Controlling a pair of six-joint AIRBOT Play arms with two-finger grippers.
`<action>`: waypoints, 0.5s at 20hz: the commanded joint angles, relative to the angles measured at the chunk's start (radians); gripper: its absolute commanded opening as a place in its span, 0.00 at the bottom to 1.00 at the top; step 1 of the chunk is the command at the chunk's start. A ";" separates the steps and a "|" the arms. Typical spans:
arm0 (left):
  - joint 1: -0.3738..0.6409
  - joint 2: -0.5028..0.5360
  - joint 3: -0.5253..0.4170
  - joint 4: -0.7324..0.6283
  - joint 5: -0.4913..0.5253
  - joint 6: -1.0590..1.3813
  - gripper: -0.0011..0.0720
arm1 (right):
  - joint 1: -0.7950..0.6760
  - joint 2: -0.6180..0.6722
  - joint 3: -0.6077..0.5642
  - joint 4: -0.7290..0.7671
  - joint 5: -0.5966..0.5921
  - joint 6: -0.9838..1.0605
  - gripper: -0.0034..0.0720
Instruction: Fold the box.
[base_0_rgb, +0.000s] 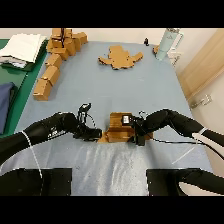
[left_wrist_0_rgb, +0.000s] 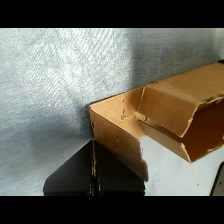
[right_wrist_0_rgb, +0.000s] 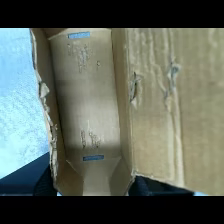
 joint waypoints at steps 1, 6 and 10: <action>0.027 0.000 0.000 0.031 -0.008 -0.031 0.03 | 0.001 0.000 0.000 -0.001 0.000 0.000 0.73; 0.060 0.000 0.000 0.029 -0.007 -0.037 0.03 | 0.001 0.000 0.000 -0.001 0.000 0.000 0.73; 0.023 -0.008 -0.001 0.012 -0.003 -0.037 0.03 | 0.001 0.000 0.000 -0.001 0.000 0.000 0.73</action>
